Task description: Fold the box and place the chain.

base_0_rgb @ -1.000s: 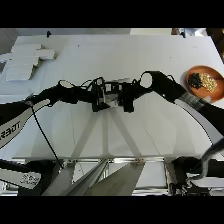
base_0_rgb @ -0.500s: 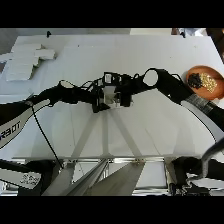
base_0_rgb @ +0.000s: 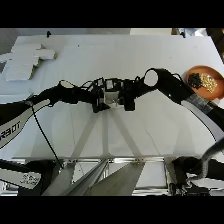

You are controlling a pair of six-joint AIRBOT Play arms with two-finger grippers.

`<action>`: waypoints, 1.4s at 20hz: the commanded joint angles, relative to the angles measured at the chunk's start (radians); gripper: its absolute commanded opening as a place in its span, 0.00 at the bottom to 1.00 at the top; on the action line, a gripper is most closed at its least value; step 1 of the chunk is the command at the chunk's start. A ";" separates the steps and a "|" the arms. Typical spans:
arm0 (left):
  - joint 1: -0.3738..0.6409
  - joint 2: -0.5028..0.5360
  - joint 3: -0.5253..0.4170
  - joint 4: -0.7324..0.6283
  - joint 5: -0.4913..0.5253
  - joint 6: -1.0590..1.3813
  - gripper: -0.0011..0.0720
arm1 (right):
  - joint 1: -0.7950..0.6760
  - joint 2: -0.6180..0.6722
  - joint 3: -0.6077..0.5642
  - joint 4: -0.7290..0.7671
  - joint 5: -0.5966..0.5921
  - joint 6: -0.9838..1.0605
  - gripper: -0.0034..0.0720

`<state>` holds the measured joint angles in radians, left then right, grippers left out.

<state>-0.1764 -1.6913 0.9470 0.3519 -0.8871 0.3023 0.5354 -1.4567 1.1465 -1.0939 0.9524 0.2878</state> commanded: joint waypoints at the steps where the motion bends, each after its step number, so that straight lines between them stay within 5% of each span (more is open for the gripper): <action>1: 0.000 0.001 0.001 0.000 0.000 0.000 0.67 | 0.000 -0.025 -0.001 -0.008 0.000 0.000 0.50; 7: 0.000 0.001 0.001 0.000 0.000 0.000 0.67 | 0.001 -0.066 -0.002 -0.005 -0.104 0.000 0.49; 28: 0.000 0.001 0.001 0.000 0.000 0.000 0.67 | 0.031 -0.078 -0.001 0.133 -0.184 0.058 0.40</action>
<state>-0.1764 -1.6913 0.9474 0.3508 -0.8837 0.3000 0.5652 -1.5360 1.1454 -1.0245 0.7990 0.3374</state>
